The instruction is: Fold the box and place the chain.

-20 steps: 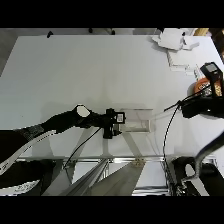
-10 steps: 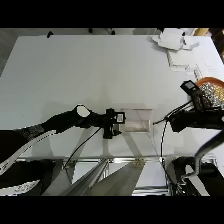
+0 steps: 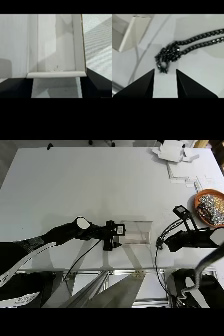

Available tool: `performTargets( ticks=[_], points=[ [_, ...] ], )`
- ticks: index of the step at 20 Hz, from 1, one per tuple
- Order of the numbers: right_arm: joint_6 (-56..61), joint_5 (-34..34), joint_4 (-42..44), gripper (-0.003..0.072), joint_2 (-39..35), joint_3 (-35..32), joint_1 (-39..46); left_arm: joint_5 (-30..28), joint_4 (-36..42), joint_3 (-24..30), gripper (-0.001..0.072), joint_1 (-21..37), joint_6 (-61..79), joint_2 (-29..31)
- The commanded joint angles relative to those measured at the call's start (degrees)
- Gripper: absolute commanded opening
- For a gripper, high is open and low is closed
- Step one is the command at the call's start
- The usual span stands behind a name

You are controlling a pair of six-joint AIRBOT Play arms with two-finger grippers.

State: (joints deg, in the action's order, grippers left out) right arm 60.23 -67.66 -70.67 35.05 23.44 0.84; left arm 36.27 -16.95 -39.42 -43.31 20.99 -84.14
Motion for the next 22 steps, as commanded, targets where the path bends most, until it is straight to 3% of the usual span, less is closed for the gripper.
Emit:
performTargets(
  ticks=[1, 3, 11, 22],
  points=[
    [2.08, 5.27, -2.82, 0.0291, 0.0, -0.57, -0.04, -0.02, 0.0, 0.0, 0.0275, 0.0, 0.0, 0.04],
    [3.72, 8.22, -3.13, 0.0243, 0.92, -0.57, 0.0, -0.02, -0.02, 0.0, 0.0275, 0.0, 0.02, 0.04],
    [5.97, 15.87, -0.46, 0.024, 16.2, -0.57, 0.0, 0.0, 0.0, 0.0, 0.0275, 0.0, 0.0, 0.04],
    [6.16, 20.31, -0.79, 0.023, 21.14, -0.59, -0.02, -0.02, 0.0, 0.0, 0.0275, 0.0, 0.02, 0.04]
  ],
)
